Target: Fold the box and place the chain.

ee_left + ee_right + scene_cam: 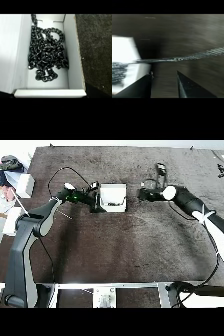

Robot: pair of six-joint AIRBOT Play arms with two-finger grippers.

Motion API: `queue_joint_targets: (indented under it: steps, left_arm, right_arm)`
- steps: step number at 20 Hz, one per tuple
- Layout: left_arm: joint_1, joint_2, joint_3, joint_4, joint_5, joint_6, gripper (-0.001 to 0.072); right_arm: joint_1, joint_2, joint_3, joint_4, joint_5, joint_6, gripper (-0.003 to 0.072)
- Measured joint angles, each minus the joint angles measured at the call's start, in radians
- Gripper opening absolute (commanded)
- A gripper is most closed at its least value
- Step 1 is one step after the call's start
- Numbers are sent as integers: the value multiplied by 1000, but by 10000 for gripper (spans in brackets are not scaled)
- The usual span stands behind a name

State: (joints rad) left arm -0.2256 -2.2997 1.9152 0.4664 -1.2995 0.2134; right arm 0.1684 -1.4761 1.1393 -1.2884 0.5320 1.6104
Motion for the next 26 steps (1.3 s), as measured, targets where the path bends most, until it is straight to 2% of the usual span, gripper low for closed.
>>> queue_joint_targets:
  steps: [6,12,13,14,15,17,20,26]
  left_arm:
    - [0,0,0,0,0,0,515]
    - [0,0,0,0,0,0,515]
    - [0,0,0,0,0,0,515]
    - [0,0,0,0,0,0,515]
    - [0,0,0,0,0,0,515]
    - [0,0,0,0,0,0,515]
    - [0,0,0,0,0,0,515]
    - [0,0,0,0,0,0,515]
  right_arm:
    - [-126,-106,-43,114,-112,22,348]
    - [-130,-237,39,249,-209,-22,344]
    - [-126,-254,58,263,-214,-32,228]
    - [-125,-270,76,274,-216,-39,63]
    - [-124,-285,90,282,-214,-45,15]
    - [-121,-295,107,295,-198,-52,15]
    - [-108,-254,118,301,-161,-72,14]
    - [13,-13,124,304,-93,-180,15]
